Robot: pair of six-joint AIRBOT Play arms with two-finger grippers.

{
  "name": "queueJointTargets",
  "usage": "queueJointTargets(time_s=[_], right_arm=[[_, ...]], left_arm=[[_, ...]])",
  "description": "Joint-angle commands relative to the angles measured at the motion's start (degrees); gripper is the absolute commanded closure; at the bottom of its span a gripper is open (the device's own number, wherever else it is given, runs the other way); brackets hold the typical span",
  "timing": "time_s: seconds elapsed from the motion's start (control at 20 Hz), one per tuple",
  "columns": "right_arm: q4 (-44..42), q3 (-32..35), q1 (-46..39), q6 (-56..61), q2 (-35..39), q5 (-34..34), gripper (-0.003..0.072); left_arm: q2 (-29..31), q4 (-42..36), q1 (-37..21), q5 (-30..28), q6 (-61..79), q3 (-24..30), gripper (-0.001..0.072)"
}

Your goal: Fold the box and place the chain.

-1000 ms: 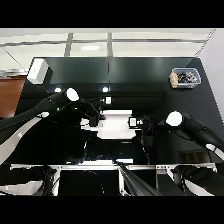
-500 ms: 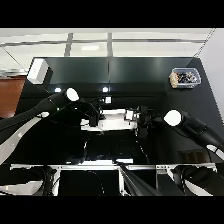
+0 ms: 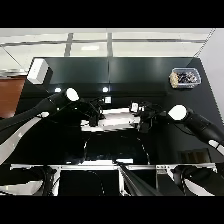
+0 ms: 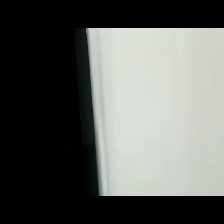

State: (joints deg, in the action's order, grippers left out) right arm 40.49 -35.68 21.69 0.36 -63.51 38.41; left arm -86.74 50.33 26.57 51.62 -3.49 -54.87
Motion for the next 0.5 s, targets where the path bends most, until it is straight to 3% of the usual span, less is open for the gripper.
queueJointTargets(time_s=[0.0, 0.2, 0.45], right_arm=[[-9.92, -0.02, -2.47, -8.57, -2.16, 0.28, -0.0016], [-13.97, -0.02, -3.32, -15.85, -5.01, 6.93, -0.0017], [-13.60, -0.02, -3.23, -16.94, -6.93, 7.69, -0.0016]], left_arm=[[-0.02, 0.00, 0.02, 0.02, 0.07, 0.02, 0.0681], [-0.02, 0.00, 0.02, -0.11, 0.09, 0.02, 0.0681], [0.00, 0.00, 0.02, -0.17, 0.09, 0.02, 0.0681]])
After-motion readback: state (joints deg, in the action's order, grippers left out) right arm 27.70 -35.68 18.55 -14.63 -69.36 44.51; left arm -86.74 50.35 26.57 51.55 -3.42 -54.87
